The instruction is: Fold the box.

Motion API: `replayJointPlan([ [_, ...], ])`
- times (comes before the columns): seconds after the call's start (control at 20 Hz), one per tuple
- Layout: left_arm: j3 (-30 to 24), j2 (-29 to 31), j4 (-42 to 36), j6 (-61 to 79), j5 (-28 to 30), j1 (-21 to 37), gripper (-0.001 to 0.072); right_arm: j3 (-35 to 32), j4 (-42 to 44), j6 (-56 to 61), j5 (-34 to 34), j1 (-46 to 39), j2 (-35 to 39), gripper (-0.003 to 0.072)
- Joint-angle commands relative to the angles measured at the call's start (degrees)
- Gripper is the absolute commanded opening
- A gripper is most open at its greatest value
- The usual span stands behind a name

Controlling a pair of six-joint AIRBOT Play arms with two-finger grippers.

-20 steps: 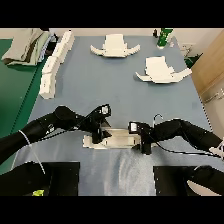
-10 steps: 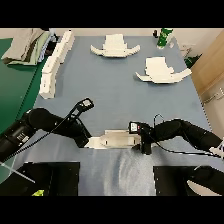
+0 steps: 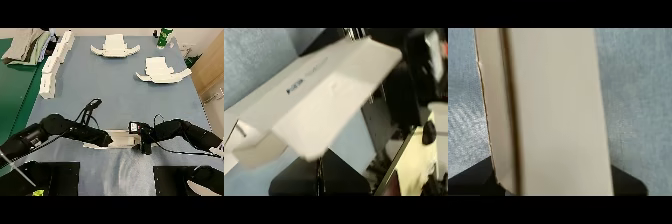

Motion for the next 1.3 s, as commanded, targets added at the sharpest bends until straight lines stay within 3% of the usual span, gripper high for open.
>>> replayJointPlan([
  [0.0, 1.1, -8.0, -1.7, -5.7, 14.1, -4.4, 0.0014, 0.0, 0.0, 0.0, 0.0, 0.0, 0.0, 0.0522],
  [0.35, 5.5, -11.7, -1.4, -10.7, 24.8, -3.6, 0.0013, 0.0, -0.1, 0.0, 0.0, 0.0, 0.0, 0.0522],
  [0.75, 5.5, -20.1, -0.8, -13.3, 13.0, 4.0, 0.0013, 0.0, -0.2, 0.0, 0.0, 0.0, 0.0, 0.0522],
  [1.1, 6.3, -22.0, -0.1, -11.5, 13.4, 4.5, 0.0013, 0.0, -0.2, 0.0, 0.0, 0.0, 0.0, 0.0522],
  [1.25, 8.7, -18.3, 0.1, -6.7, 12.7, 6.6, 0.0013, 0.0, -0.2, 0.0, 0.0, 0.0, 0.0, 0.0522],
])
